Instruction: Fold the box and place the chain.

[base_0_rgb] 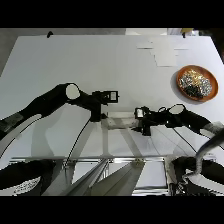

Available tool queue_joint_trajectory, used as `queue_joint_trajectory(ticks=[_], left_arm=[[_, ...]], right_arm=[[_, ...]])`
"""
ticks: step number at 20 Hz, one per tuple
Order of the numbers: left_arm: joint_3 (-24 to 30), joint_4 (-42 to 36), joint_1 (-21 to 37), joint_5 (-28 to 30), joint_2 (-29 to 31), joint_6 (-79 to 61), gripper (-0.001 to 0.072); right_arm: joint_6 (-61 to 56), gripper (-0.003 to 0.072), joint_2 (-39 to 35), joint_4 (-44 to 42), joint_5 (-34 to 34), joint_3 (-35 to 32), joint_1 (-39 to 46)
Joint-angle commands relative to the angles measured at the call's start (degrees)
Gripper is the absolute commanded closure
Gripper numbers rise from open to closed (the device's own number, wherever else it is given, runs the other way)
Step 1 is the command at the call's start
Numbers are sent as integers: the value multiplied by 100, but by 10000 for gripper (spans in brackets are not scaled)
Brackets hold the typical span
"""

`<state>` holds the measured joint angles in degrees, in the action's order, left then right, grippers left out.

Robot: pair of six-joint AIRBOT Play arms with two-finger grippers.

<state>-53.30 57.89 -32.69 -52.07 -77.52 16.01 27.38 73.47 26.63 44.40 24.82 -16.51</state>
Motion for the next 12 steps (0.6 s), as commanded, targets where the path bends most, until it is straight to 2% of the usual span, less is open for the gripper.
queue_joint_trajectory(ticks=[1, 3, 4, 5, 7, 8, 12], left_arm=[[-4, 754, 155, -522, 487, 684, 76], [-4, 949, 164, -710, 828, 1014, 94], [-4, 944, 155, -745, 1003, 1161, 159], [-2, 898, 138, -791, 1185, 1276, 303], [-4, 649, 42, -957, 1432, 1353, 653], [-2, 470, -44, -1091, 1480, 1368, 704], [0, 240, -782, -1182, 1329, 1394, 706]], right_arm=[[11, 284, -2, 9, -4, 0, 4], [11, 284, -2, 9, -4, 0, 2], [11, 284, -2, 9, -4, 0, 4], [11, 284, -2, 9, -4, 0, 4], [11, 284, -2, 9, -2, 0, 2], [13, 284, -2, 9, -4, 0, 4], [11, 284, -2, 9, -4, 0, 4]])
